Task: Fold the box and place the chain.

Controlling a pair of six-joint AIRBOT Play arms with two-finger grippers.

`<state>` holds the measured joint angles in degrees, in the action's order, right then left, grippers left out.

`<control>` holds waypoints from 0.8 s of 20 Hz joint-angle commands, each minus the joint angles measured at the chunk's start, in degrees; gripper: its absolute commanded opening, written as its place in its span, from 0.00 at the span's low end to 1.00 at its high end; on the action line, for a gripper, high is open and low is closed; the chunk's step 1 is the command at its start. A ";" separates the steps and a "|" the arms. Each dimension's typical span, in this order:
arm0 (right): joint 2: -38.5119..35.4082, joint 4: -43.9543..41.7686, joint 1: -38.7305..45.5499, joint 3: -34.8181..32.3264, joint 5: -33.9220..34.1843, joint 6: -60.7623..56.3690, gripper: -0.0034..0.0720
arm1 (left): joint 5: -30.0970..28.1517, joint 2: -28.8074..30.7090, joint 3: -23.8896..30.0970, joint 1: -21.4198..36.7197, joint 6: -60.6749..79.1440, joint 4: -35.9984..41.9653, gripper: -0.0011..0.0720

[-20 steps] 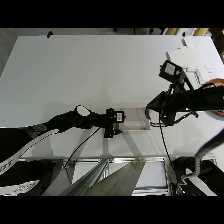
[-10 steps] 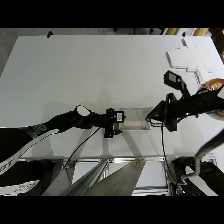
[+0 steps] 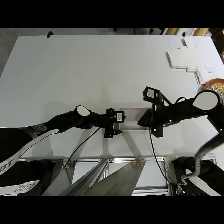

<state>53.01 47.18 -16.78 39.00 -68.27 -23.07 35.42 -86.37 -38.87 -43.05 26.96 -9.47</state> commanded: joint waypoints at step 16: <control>-3.96 13.44 7.04 -0.22 2.29 17.55 0.32 | -0.02 0.04 -0.02 -0.02 0.02 -0.02 0.44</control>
<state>53.54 54.19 -14.44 38.81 -64.69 -6.17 35.42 -86.37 -38.87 -43.05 26.98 -9.47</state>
